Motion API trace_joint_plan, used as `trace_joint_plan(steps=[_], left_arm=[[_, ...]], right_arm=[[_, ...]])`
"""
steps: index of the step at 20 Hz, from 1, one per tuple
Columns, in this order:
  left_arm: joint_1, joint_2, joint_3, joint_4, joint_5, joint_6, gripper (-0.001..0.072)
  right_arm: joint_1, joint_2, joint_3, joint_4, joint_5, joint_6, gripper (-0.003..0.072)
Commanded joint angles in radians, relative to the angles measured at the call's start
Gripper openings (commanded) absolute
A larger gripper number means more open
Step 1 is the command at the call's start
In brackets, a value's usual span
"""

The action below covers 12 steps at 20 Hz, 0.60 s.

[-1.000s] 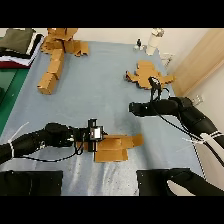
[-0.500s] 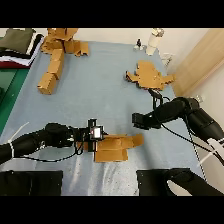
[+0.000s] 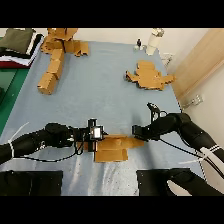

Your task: Fold the box.

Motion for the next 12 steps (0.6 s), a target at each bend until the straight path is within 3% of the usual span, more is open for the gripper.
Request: trace_joint_plan(steps=[1,7,12], left_arm=[[0.0,0.0,0.0,0.001,-0.001,0.001,0.0013],[0.0,0.0,0.0,0.001,-0.003,0.001,0.0014],[0.0,0.0,0.0,0.001,-0.003,0.001,0.0014]], right_arm=[[-0.001,0.001,-0.067,-0.006,0.08,0.0,0.0001],[0.0,0.035,-0.061,0.018,0.097,-0.04,0.0],[0.0,0.307,0.022,0.139,-0.052,-0.068,0.0]])
